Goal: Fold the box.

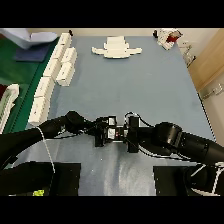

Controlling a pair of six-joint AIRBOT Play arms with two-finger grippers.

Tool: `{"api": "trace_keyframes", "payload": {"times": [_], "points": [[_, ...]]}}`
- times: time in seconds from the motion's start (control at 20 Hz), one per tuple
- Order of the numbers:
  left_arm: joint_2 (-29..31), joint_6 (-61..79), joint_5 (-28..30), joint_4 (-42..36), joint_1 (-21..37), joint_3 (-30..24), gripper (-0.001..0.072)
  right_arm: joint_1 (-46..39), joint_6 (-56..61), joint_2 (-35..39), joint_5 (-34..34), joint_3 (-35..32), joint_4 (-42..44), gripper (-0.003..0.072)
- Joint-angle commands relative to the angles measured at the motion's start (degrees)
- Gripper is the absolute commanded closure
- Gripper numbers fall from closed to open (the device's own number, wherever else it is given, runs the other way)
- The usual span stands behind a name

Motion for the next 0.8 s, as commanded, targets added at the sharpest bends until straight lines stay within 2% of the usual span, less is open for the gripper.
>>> {"api": "trace_keyframes", "payload": {"times": [0.0, 0.1, 0.15, 0.25, 0.4, 0.55, 0.6, 0.7, 0.75], "points": [[0.02, -0.02, 0.13, 0.00, 0.04, 0.04, 0.0248, 0.04, -0.02, -0.28, -0.13, -0.17, 0.70, 0.0425], [0.02, -0.04, 0.13, -0.02, 0.04, 0.04, 0.0248, 0.04, -0.02, -0.17, -0.11, -0.15, 0.70, 0.0424], [0.02, -0.04, 0.13, -0.02, 0.04, 0.04, 0.0248, 0.04, 0.00, -0.15, -0.15, -0.02, 0.72, 0.0398], [0.02, -0.02, 0.13, -0.02, 0.04, 0.04, 0.0248, 0.02, 0.02, 0.24, -0.17, 0.20, 0.68, 0.0224], [0.02, -0.02, 0.13, -0.02, 0.04, 0.04, 0.0248, 0.00, 0.17, 2.62, -1.57, 0.20, 0.66, 0.0221], [0.02, -0.04, 0.13, -0.02, 0.04, 0.04, 0.0248, 0.00, 2.34, 6.14, -7.06, 0.20, 0.68, 0.0222], [0.02, -0.02, 0.13, 0.00, 0.04, 0.04, 0.0248, -0.02, 5.01, 7.45, -8.96, 0.17, 0.70, 0.0300], [0.02, -0.04, 0.15, -0.02, 0.04, 0.04, 0.0248, -0.57, 13.77, 9.46, -8.00, -0.09, 0.90, 0.0669], [0.02, -0.02, 0.13, -0.02, 0.04, 0.04, 0.0248, -1.36, 19.50, 10.54, -4.26, -0.90, 2.16, 0.0683]]}}
